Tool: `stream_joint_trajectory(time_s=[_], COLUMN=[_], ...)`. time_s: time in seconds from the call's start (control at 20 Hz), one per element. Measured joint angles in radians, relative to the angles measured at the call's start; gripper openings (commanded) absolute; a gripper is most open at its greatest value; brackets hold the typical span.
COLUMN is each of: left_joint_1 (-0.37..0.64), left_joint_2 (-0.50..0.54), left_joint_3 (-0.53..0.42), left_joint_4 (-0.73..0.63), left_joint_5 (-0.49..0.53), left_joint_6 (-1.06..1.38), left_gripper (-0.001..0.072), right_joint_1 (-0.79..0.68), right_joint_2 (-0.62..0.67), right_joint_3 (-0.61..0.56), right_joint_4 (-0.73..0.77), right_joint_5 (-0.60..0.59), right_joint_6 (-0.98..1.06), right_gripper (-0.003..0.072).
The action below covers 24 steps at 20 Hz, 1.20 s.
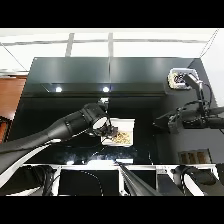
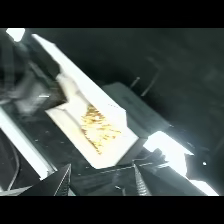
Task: Fold the box and place the chain.
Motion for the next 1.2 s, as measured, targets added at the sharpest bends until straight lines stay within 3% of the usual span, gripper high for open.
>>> stream_joint_trajectory(time_s=[0.25, 0.45, 0.55, 0.75, 0.8, 0.85, 0.95, 1.2], left_joint_1=[0.018, 0.187, 0.343, 0.636, 0.685, 0.716, 0.734, 0.653], left_joint_2=[0.171, 0.312, 0.354, 0.369, 0.362, 0.352, 0.325, 0.235], left_joint_3=[0.015, -0.042, -0.117, -0.327, -0.375, -0.412, -0.462, -0.504], left_joint_4=[0.111, 0.145, 0.029, -0.525, -0.652, -0.736, -0.830, -0.809], left_joint_5=[-0.134, -0.114, -0.019, 0.083, 0.090, 0.091, 0.076, 0.164], left_joint_6=[0.332, 0.557, 0.661, 1.161, 1.311, 1.450, 1.735, 2.331], left_gripper=[0.0494, 0.0495, 0.0494, 0.0497, 0.0591, 0.0714, 0.0714, 0.0713], right_joint_1=[-0.051, -0.061, -0.062, -0.064, -0.064, -0.064, -0.064, -0.064], right_joint_2=[0.013, 0.015, 0.015, 0.015, 0.015, 0.015, 0.015, 0.015], right_joint_3=[0.001, 0.001, 0.001, 0.001, 0.001, 0.001, 0.001, 0.001], right_joint_4=[-0.041, -0.064, -0.067, -0.071, -0.072, -0.072, -0.072, -0.072], right_joint_5=[0.007, 0.003, 0.019, 0.030, 0.031, 0.030, 0.035, 0.076], right_joint_6=[0.002, 0.014, 0.021, 0.033, 0.034, 0.036, 0.036, 0.039], right_gripper=[0.0471, 0.0471, 0.0471, 0.0471, 0.0471, 0.0471, 0.0471, 0.0471])
